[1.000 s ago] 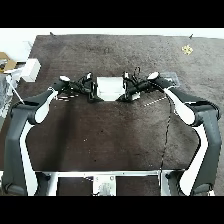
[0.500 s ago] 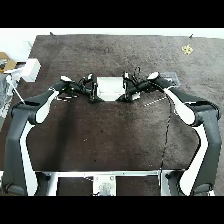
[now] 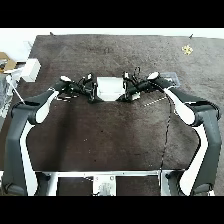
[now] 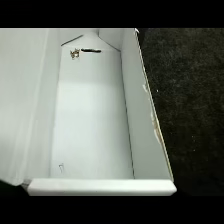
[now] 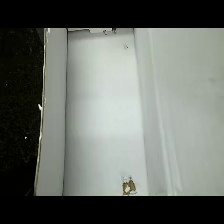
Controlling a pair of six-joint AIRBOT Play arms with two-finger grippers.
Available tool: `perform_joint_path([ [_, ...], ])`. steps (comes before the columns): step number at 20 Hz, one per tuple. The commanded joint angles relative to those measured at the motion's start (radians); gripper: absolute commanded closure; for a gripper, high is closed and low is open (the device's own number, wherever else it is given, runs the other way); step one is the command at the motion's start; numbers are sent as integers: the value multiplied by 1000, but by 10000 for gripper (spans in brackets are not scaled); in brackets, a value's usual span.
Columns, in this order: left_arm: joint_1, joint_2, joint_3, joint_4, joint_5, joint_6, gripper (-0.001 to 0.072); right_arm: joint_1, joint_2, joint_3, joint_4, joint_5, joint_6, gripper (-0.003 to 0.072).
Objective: Fold the box and place the chain.
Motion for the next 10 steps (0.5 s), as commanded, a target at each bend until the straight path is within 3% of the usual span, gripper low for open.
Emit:
perform_joint_path([
  [1,8,0,0,-4,-19,0,6,0,0,0,1,0,1,241],
  [10,8,0,0,-21,-27,0,9,0,0,0,0,0,1,241],
])
